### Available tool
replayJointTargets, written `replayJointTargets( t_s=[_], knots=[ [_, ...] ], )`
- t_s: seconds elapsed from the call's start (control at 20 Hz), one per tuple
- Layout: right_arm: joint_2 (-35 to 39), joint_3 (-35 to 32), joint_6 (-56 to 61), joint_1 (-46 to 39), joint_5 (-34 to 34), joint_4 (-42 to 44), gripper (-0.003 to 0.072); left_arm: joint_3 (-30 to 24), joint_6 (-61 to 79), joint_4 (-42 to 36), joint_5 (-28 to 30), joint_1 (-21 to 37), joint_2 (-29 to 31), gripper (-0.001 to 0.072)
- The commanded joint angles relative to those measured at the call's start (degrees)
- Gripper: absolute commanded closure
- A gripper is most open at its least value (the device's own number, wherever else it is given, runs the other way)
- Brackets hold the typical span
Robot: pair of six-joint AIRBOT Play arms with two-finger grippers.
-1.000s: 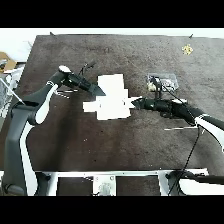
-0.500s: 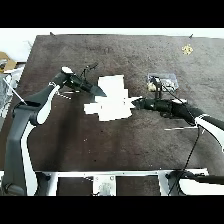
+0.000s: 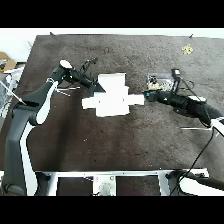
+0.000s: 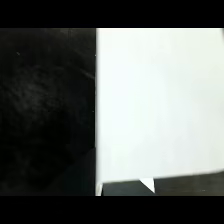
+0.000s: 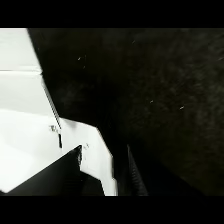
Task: Fold the box and place the chain.
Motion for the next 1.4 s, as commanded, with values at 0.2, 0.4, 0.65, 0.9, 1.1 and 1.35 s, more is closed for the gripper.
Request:
replayJointTargets(
  t_s=[0.2, 0.4, 0.65, 0.9, 1.1, 1.35],
  knots=[
    [1.5, 0.0, -1.2, -3.9, 3.7, -0.9, 0.0356, 1.6, 20.2, 2.7, 8.2, 0.0, 1.4, 0.0701],
    [1.5, 0.0, -2.4, -3.9, 3.7, -0.9, 0.0357, -0.2, 23.8, 3.1, 9.9, -0.1, 1.4, 0.0701],
    [1.5, 0.0, -6.1, -2.9, 3.7, -0.9, 0.0357, -6.2, 28.2, 3.6, 12.0, -0.1, 1.4, 0.0701],
    [0.7, 0.0, -12.7, 1.1, 3.0, -0.9, 0.0355, -6.4, 28.3, 4.0, 13.4, -0.2, 1.1, 0.07],
    [0.4, 0.0, -19.3, 2.3, 2.8, -0.9, 0.0082, -6.4, 28.2, 4.9, 13.2, -0.2, 0.7, 0.07],
    [0.4, 0.0, -25.1, 2.7, 2.9, -0.9, 0.0082, -6.4, 28.2, 4.9, 11.1, -0.2, 0.7, 0.07]
  ],
)
